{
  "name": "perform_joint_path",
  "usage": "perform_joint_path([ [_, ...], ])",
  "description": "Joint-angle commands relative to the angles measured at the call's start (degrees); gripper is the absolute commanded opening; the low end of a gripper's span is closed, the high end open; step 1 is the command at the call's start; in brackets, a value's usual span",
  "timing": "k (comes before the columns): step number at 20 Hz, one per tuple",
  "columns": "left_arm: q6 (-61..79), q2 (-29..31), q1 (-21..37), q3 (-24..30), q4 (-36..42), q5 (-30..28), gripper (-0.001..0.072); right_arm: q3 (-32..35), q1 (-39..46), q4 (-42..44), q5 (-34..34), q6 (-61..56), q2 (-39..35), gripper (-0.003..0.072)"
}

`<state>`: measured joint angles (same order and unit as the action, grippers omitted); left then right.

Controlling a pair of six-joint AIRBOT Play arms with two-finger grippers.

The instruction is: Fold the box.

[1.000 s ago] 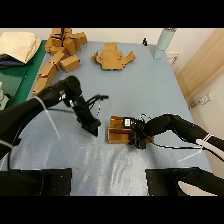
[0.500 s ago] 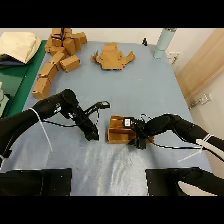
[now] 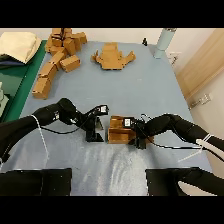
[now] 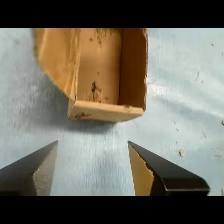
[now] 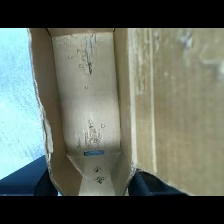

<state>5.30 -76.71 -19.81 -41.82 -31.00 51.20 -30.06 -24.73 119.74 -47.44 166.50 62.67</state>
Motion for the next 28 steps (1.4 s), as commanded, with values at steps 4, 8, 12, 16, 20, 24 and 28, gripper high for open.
perform_joint_path([
  [4,7.26,-0.02,-5.81,2.73,6.56,-10.51,0.0716,0.02,-0.04,0.0,0.0,0.0,0.0,0.0501],
  [8,7.08,-0.02,-5.92,2.73,6.08,-10.6,0.0716,0.02,-0.04,0.0,0.0,0.0,0.0,0.0501],
  [12,7.06,-0.02,-7.1,2.73,5.84,-10.75,0.0716,0.02,-0.04,0.0,0.0,0.0,0.0,0.0501],
  [16,6.27,-0.74,-9.16,2.73,3.82,-11.91,0.0715,0.02,-0.02,0.0,0.0,0.0,0.0,0.0501],
  [20,5.6,-0.81,-10.14,2.69,3.52,-12.92,0.0716,0.02,-0.04,0.0,0.0,0.0,0.0,0.0501],
  [24,5.6,-0.81,-10.58,2.54,3.61,-13.73,0.0715,0.02,-0.04,-0.02,0.0,0.0,0.0,0.0501],
  [28,5.6,-0.87,-10.58,2.32,3.65,-14.78,0.0715,0.02,-0.04,0.0,0.0,0.0,0.0,0.0501],
])
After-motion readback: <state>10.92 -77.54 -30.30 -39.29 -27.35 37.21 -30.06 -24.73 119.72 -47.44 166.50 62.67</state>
